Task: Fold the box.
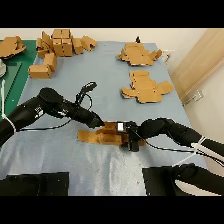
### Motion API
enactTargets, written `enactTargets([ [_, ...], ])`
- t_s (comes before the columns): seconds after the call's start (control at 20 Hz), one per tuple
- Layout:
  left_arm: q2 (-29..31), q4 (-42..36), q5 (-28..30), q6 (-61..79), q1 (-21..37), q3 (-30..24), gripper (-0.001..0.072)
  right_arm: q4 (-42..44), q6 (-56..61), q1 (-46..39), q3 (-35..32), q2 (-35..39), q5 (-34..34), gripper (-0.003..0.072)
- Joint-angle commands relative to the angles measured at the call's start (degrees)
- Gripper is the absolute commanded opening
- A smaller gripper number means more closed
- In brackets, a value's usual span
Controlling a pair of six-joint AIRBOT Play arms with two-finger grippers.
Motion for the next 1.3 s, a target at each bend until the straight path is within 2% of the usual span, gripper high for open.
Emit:
enactTargets([
  [0.0, 0.0, 0.1, -0.1, 0.5, 0.2, 0.1, 0.0011, 0.0, -0.9, 0.0, 0.0, 0.0, 0.0, 0.06],
  [0.3, 0.0, 0.1, -0.1, 0.7, 0.2, 0.1, 0.0011, 0.1, -0.8, 0.0, 0.0, 0.0, 0.0, 0.0598],
  [0.4, 0.0, 0.1, -0.1, 0.7, 0.2, 0.1, 0.0011, 0.1, -0.8, 0.0, 0.0, -0.1, 0.0, 0.0513],
  [1.0, 0.0, 0.1, 0.1, 1.8, 0.2, 0.1, 0.0011, 0.0, -0.9, 0.0, 0.0, -0.1, -0.1, 0.0513],
  [1.25, 0.0, 0.2, 0.0, 2.0, 2.6, 0.1, 0.0011, 0.0, -0.9, 0.0, 0.0, 0.0, -4.1, 0.0513],
])
